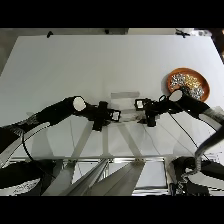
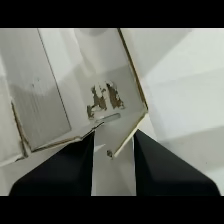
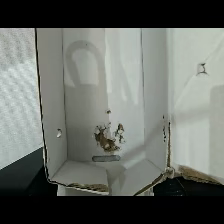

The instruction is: Fold the box and place the chain.

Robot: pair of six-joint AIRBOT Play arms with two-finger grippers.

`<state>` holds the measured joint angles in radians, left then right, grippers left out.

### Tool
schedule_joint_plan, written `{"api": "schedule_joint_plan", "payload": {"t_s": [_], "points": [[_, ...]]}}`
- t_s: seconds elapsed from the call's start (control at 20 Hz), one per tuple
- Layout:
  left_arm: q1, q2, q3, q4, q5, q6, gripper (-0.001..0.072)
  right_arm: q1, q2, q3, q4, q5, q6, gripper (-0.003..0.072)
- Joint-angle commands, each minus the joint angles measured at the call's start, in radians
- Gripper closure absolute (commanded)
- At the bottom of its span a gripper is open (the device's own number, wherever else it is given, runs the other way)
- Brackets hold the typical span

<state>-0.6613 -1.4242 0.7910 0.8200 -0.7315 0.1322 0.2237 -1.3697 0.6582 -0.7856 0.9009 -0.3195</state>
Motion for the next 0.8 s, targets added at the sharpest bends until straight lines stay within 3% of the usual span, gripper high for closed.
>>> {"api": "schedule_joint_plan", "payload": {"t_s": [0.0,0.15,0.35,0.75], "points": [[-0.011,-0.001,0.000,-0.027,0.003,-0.005,0.0589,-0.001,0.000,0.000,0.000,0.000,0.000,0.0179],[-0.021,-0.001,0.000,-0.027,0.024,-0.006,0.0652,0.000,0.000,0.000,0.000,0.000,0.000,0.0179],[-0.034,-0.001,0.000,-0.028,0.078,-0.067,0.0652,0.000,0.000,0.000,0.000,0.000,0.000,0.0179],[-0.066,-0.035,-0.001,-0.049,0.092,-0.073,0.0636,0.000,0.000,0.000,0.000,0.000,0.000,0.0179]]}}
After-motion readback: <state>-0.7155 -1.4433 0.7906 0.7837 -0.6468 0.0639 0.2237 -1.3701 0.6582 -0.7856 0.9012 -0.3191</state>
